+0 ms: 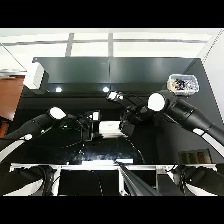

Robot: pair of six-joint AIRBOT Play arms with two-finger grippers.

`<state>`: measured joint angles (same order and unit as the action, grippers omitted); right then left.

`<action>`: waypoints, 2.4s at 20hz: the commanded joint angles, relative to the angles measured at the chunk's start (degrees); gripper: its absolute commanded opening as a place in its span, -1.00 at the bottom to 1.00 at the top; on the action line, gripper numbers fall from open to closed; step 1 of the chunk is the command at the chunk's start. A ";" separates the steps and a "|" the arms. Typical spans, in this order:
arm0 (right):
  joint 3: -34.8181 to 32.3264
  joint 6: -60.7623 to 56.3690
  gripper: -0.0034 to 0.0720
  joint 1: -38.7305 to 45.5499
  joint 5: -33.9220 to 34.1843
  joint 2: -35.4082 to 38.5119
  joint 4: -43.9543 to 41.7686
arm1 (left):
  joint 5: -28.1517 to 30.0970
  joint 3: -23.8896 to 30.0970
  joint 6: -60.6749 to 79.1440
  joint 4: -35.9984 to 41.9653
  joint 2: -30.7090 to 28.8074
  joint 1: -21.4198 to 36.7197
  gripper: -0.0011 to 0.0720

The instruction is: Fold the box and place the chain.

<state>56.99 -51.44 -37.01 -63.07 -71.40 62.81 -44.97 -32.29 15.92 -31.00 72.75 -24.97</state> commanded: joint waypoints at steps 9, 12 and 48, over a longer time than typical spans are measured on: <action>-9.33 -20.79 -0.85 11.28 0.92 5.46 -25.35 | 0.00 0.02 0.11 -0.09 0.00 0.00 0.10; -14.38 -20.79 -0.85 10.08 7.28 4.02 -35.30 | 0.00 0.02 0.11 -0.09 0.00 0.00 0.10; -9.77 -19.52 -0.85 32.28 -0.94 13.79 -25.14 | -3.45 -2.80 -23.47 -12.17 -16.74 0.00 0.98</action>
<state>47.11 -70.96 -7.99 -62.85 -58.76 35.90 -47.13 -33.39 -2.66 -43.72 59.35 -24.45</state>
